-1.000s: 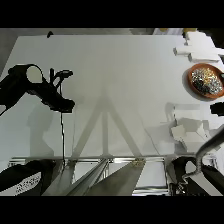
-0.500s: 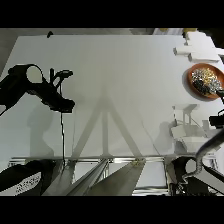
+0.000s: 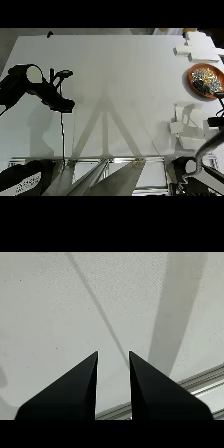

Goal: Fold the box and place the chain.

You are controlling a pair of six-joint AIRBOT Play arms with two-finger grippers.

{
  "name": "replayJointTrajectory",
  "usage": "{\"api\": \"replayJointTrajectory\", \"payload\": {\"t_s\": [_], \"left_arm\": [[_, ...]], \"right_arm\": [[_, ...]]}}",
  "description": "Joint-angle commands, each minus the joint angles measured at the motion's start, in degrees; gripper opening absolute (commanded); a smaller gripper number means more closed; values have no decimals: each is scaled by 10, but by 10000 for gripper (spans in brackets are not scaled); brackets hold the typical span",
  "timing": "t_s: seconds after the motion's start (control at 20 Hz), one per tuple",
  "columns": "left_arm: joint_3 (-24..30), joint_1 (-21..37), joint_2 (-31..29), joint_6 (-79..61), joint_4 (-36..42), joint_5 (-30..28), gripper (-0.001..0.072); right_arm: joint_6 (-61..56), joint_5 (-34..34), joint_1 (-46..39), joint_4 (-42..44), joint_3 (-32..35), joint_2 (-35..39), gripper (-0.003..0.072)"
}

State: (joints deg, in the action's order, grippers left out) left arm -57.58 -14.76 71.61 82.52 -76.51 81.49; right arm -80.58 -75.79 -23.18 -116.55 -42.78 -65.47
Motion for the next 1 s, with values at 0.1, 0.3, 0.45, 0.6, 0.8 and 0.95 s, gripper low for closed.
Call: {"api": "replayJointTrajectory", "payload": {"t_s": [0.1,0.3,0.45,0.6,0.8,0.95], "left_arm": [[0,0,0,0,0,0,205],[0,0,0,0,0,0,205],[0,0,0,0,0,-12,205],[0,0,0,-1,26,-66,205],[0,0,2,-1,105,-197,210],[0,0,17,-59,205,-224,210]], "right_arm": [[-4,2,170,176,1,85,13],[-15,145,240,380,68,181,12],[-32,230,294,405,150,249,12],[-46,264,338,407,199,289,13],[-47,273,362,407,207,292,13],[-47,274,362,407,207,292,13]]}}
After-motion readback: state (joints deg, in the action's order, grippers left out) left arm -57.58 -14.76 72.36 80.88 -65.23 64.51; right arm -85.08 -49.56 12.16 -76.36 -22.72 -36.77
